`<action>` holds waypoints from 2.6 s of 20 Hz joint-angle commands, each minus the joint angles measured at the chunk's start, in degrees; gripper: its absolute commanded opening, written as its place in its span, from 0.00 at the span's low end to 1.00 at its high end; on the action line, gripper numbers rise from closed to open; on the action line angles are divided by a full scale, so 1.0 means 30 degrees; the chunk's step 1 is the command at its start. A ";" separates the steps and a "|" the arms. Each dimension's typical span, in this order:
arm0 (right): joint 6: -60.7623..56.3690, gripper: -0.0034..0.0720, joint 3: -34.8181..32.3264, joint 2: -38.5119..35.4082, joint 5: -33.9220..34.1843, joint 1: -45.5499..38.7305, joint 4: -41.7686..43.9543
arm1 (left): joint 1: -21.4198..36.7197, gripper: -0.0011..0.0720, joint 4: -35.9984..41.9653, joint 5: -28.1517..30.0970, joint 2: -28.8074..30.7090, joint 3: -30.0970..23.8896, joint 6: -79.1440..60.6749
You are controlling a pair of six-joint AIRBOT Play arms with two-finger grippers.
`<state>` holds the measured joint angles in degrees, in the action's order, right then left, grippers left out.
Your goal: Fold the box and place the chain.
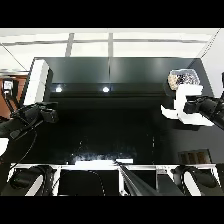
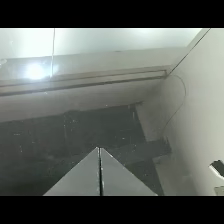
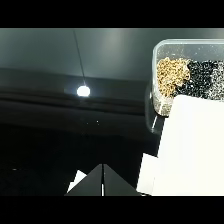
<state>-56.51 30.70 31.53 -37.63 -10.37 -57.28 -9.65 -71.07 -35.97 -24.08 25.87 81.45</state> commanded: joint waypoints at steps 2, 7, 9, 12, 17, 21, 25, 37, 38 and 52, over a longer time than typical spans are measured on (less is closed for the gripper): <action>-0.0007 0.07 0.0000 -0.0015 -0.0007 0.0022 0.0000 | -0.0007 0.05 0.0000 0.0000 0.0015 -0.0007 0.0000; -0.0007 0.07 0.0000 -0.0015 -0.0007 0.0022 0.0007 | -0.0007 0.05 0.0000 0.0000 0.0015 -0.0007 0.0000; -0.0007 0.07 0.0000 -0.0015 -0.0007 0.0022 0.0007 | -0.0007 0.05 0.0000 0.0000 0.0015 -0.0007 0.0000; -0.0007 0.07 0.0000 -0.0015 -0.0007 0.0022 0.0007 | -0.0007 0.05 0.0000 0.0000 0.0015 -0.0007 0.0000; -0.0022 0.07 0.0000 -0.0015 0.0007 0.0022 0.0153 | -0.0007 0.05 0.0000 0.0000 0.0015 -0.0007 0.0000; -0.0007 0.07 0.0000 -0.0015 0.0517 0.0022 0.2477 | -0.0007 0.05 0.0015 0.0015 0.0015 -0.0007 0.0007; -0.0015 0.07 0.0000 -0.0015 0.3410 0.0022 0.3504 | -0.0007 0.05 -0.0138 0.2178 0.0015 -0.0007 -0.0066; 0.0000 1.00 0.1588 0.6550 0.9974 -0.5297 0.3213 | -0.0007 0.88 0.0073 0.8320 -0.0335 -0.0007 -0.0036; -0.0007 1.00 0.2863 0.8094 0.7890 -0.6870 0.2812 | -0.0007 1.00 0.0080 0.8218 -0.0561 0.0000 0.0007; 0.1515 1.00 1.4069 1.9169 -1.2590 -1.5096 -0.2361 | -0.0124 1.00 0.0947 0.4568 -0.3060 0.0007 0.0007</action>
<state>-57.91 71.79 86.65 -70.37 -55.44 -64.49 -10.02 -69.06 -19.73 -32.21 25.87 81.45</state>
